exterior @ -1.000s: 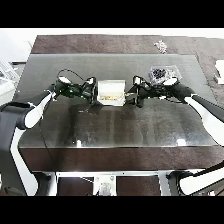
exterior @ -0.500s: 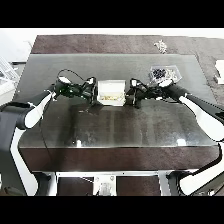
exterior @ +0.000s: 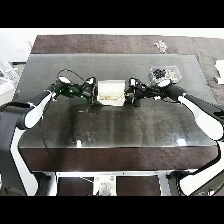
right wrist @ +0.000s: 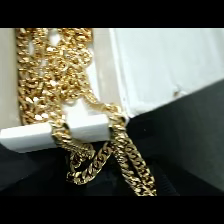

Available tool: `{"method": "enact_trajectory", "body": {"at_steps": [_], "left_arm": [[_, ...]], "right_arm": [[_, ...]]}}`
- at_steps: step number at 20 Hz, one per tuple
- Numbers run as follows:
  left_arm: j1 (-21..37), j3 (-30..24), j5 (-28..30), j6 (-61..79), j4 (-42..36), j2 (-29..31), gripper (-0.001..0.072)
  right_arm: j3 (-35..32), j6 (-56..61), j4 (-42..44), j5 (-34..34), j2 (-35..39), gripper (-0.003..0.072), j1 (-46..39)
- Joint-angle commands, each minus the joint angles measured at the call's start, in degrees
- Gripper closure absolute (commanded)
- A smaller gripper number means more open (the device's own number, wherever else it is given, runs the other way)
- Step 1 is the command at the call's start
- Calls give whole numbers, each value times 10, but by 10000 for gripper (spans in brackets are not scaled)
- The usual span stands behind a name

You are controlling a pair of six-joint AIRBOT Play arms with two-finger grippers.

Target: Fold the box and place the chain.

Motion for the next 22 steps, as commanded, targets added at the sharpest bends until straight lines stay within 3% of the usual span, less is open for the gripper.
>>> {"method": "enact_trajectory", "body": {"at_steps": [1, 2, 3, 5, 9, 11, 16, 22], "left_arm": [[0, 0, 0, 0, 0, 0, 224], [0, 0, 0, 0, 0, 0, 225], [0, 0, 0, 0, 0, 0, 225], [0, 0, 0, 0, 0, 0, 225], [0, 0, 0, 0, 0, 0, 225], [0, 0, 0, 0, 0, 0, 225], [0, 0, 0, 0, 0, 0, 225], [0, 0, 0, 0, 0, 0, 225]], "right_arm": [[16, 2, -2, -19, -7, 109, 1], [20, 4, -2, -19, -9, 132, 2], [21, 4, -2, -19, -9, 266, 2], [21, 6, -2, -19, -14, 280, 2], [21, 6, 9, -19, -23, 394, 6], [21, 6, 9, -19, -25, 401, 8], [28, 6, 23, -19, -25, 680, 7], [45, 50, 23, -19, 1, 679, 6]]}}
